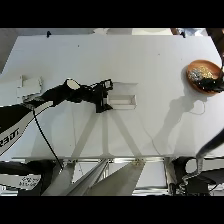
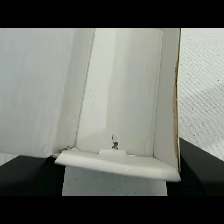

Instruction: Fold the box and place the chain.

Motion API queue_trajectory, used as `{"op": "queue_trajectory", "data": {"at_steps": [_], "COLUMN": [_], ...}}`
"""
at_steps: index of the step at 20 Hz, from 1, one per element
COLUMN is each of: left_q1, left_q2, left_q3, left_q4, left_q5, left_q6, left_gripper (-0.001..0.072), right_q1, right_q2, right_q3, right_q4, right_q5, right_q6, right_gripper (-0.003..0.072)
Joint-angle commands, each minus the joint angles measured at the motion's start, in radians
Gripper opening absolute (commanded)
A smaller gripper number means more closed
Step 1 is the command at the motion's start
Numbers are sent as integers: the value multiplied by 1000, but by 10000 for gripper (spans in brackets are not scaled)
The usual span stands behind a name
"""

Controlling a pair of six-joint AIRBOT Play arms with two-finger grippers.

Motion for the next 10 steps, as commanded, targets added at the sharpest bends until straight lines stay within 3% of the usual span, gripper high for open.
{"op": "queue_trajectory", "data": {"at_steps": [1,2,3,6,10], "left_q1": [-1,-1,-1,-1,-1], "left_q2": [0,0,0,0,0], "left_q3": [0,0,0,0,0], "left_q4": [0,0,0,0,0], "left_q5": [0,0,1,0,0], "left_q6": [0,0,0,0,0], "left_gripper": [236,236,236,236,236], "right_q1": [-3,-2,1,12,37], "right_q2": [-51,-52,-47,14,186], "right_q3": [16,17,21,24,24], "right_q4": [15,18,18,14,14], "right_q5": [40,55,79,117,154], "right_q6": [0,-1,-3,-6,-65], "right_gripper": [266,107,12,12,12]}}
